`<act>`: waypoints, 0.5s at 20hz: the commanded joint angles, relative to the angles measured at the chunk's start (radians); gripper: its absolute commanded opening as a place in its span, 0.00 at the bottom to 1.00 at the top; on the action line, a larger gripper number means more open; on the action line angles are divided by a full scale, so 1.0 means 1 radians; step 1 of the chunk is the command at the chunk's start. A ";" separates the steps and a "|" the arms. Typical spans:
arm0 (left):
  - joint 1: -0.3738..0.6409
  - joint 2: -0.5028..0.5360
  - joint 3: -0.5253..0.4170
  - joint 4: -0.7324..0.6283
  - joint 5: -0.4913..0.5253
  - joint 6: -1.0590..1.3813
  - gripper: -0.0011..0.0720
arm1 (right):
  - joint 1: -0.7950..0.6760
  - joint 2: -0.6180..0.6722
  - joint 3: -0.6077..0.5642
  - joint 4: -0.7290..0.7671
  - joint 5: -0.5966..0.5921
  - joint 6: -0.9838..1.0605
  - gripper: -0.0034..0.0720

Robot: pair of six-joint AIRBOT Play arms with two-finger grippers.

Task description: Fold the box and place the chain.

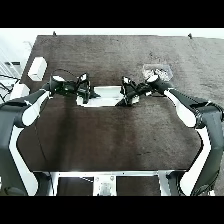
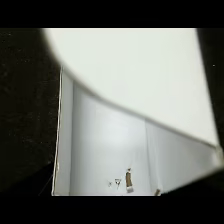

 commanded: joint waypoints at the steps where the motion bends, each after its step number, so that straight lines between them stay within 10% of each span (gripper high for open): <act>1: -0.001 0.000 0.000 0.000 -0.001 0.000 0.04 | 0.004 -0.005 0.001 0.000 -0.010 0.000 0.79; 7: -0.001 0.000 0.000 0.000 -0.001 0.000 0.04 | 0.004 -0.006 0.001 0.006 -0.010 0.000 0.78; 10: -0.001 0.000 0.000 0.000 -0.001 0.000 0.04 | 0.004 -0.007 0.000 0.006 -0.010 0.000 0.58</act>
